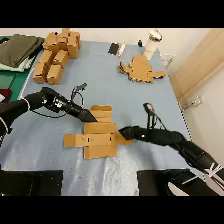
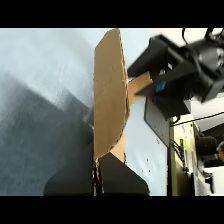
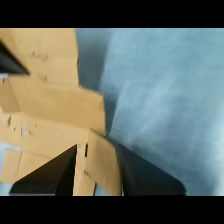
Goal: Fold the box.
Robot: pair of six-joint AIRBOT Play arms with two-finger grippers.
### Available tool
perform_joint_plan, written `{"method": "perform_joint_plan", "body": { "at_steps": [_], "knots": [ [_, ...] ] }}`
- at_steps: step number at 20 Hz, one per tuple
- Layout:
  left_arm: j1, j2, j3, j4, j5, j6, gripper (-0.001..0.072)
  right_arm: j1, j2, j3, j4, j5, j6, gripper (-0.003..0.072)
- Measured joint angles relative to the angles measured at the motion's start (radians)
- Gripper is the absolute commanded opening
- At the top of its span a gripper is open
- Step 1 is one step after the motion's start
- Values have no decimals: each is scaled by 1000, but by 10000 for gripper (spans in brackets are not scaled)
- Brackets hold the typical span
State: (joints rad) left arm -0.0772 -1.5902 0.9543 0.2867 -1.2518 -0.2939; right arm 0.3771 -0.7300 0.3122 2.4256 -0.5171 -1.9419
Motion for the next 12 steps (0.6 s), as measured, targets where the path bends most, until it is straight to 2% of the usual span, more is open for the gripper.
{"method": "perform_joint_plan", "body": {
  "at_steps": [3, 5, 7, 8, 9, 12],
  "knots": [
    [-24, 24, 8, -21, 20, 65, 13, -113, 0, 105, -86, -57, 24, 401],
    [-32, 41, -1, -71, 32, 133, 13, -183, 0, 185, -126, -104, 32, 212],
    [-41, 60, -32, -124, 65, 222, 13, -227, -5, 250, -150, -148, 41, 124],
    [-47, 72, -53, -143, 94, 267, 13, -238, -10, 270, -159, -163, 43, 37],
    [-55, 87, -79, -158, 128, 317, 13, -247, -22, 286, -166, -180, 50, 3],
    [-84, 148, -156, -193, 232, 461, 13, -260, -86, 310, -177, -224, 79, 3]
  ]
}}
